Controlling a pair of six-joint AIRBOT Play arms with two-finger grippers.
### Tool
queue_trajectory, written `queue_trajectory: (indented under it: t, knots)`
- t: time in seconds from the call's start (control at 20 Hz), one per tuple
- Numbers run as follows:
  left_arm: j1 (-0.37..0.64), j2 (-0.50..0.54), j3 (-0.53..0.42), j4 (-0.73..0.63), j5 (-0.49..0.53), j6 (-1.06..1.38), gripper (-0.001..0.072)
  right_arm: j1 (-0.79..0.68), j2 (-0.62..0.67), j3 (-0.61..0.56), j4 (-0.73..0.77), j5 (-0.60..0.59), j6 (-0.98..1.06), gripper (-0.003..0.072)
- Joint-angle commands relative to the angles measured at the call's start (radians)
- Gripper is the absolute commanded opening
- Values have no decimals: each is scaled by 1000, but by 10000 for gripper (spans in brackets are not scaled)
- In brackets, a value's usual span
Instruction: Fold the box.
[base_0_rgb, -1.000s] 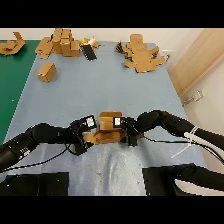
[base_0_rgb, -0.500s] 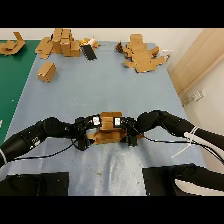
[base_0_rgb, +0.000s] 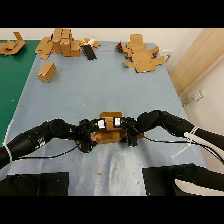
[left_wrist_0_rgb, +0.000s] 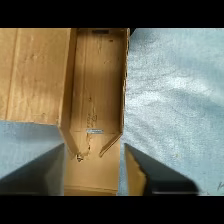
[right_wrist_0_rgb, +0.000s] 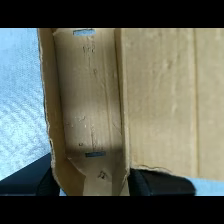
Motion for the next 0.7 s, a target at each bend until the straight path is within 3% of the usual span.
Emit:
queue_trajectory:
  t: [0.0,0.25,0.35,0.65]
  knots:
    - [-5,-10,2,2,14,-3,332,0,0,0,0,0,0,518]
    - [-5,-13,6,0,25,-4,329,0,0,0,0,0,0,518]
    - [-5,-14,11,0,25,-3,165,0,0,0,0,0,0,518]
    - [-5,-14,25,-37,23,3,164,0,0,0,0,0,0,518]
